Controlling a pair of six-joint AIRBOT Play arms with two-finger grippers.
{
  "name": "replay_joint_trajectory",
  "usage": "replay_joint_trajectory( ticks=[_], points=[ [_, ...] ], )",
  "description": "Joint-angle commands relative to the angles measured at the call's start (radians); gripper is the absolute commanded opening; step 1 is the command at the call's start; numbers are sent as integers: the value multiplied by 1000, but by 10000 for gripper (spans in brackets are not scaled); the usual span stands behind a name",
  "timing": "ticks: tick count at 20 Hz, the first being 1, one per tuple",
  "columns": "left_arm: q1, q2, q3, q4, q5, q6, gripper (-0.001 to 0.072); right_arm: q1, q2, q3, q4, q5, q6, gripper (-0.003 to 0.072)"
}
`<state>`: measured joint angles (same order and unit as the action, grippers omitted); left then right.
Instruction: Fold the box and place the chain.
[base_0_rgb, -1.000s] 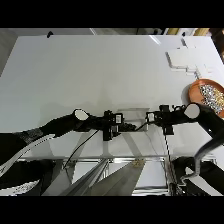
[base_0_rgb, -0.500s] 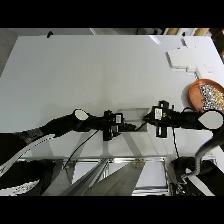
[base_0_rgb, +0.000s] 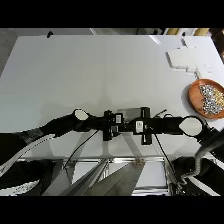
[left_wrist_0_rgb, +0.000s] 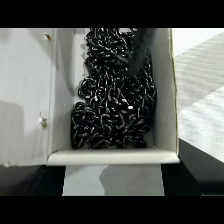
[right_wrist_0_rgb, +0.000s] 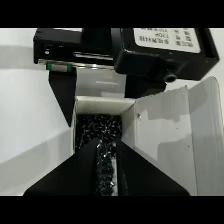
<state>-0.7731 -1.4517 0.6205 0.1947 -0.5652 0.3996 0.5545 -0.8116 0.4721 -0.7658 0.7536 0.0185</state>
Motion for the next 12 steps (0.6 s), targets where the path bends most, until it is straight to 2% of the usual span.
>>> replay_joint_trajectory(
  ticks=[1,4,7,12],
  points=[
    [0,1,0,0,0,0,204,21,-8,19,-32,-27,-1,178],
    [0,1,0,0,0,0,204,-42,34,104,-199,50,1,179],
    [0,1,0,0,0,0,204,-213,56,180,-283,164,0,179],
    [0,1,0,0,0,0,204,-491,19,185,-348,174,0,178]
  ],
)
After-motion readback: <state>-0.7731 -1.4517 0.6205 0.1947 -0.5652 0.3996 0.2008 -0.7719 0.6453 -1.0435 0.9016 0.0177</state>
